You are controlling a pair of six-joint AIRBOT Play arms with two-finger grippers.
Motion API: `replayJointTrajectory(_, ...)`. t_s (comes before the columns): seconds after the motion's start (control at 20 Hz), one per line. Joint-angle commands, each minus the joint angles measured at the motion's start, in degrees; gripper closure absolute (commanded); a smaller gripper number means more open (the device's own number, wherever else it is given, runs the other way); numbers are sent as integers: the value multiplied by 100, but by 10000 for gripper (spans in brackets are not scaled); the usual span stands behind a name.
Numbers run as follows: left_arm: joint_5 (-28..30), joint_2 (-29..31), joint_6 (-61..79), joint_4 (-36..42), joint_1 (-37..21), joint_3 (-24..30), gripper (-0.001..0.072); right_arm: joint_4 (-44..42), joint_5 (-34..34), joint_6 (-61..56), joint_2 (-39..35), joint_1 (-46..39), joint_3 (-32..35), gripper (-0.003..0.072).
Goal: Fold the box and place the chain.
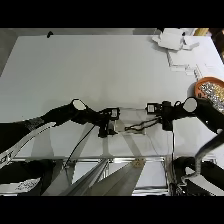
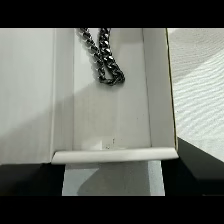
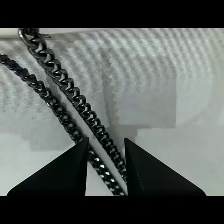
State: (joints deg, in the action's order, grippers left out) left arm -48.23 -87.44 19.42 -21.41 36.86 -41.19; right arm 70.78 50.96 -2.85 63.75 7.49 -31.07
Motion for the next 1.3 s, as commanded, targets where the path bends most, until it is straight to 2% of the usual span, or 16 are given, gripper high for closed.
replayJointTrajectory(0.0, 0, 2, 2, -2, -4, 0, 437, -103, -304, 188, 210, -11, 4, 471)
replayJointTrajectory(0.05, 0, 2, 2, -2, -4, 0, 437, -101, -297, 188, 210, -11, 4, 524)
replayJointTrajectory(0.1, 0, 4, 2, -2, -4, 0, 437, -98, -214, 186, 210, -11, 2, 639)
replayJointTrajectory(0.15, 0, 2, 4, -2, -4, 0, 437, -76, -81, 170, 205, -11, 0, 667)
replayJointTrajectory(0.25, 2, 2, 2, -2, -4, 0, 437, 44, 323, 109, 28, -9, 0, 667)
replayJointTrajectory(0.4, 0, 2, 2, -2, -4, 0, 437, 212, 837, -289, -765, 188, 0, 667)
replayJointTrajectory(0.6, 0, 4, 2, -2, -4, 0, 437, -282, 1283, -334, -1934, 1117, 0, 667)
replayJointTrajectory(0.75, -2, 4, 2, -2, -4, 0, 437, -1311, 645, -332, -2197, 2031, 0, 667)
replayJointTrajectory(0.95, 0, 4, 2, -2, -4, 0, 437, -2603, -1019, -332, -1974, 3023, 0, 667)
replayJointTrajectory(1.05, 0, 2, 2, -2, -4, 0, 437, -2640, -1545, -332, -1731, 3355, 0, 667)
replayJointTrajectory(1.25, 0, 2, 2, -2, -4, 0, 437, -2535, -1611, -553, -1093, 3429, 0, 665)
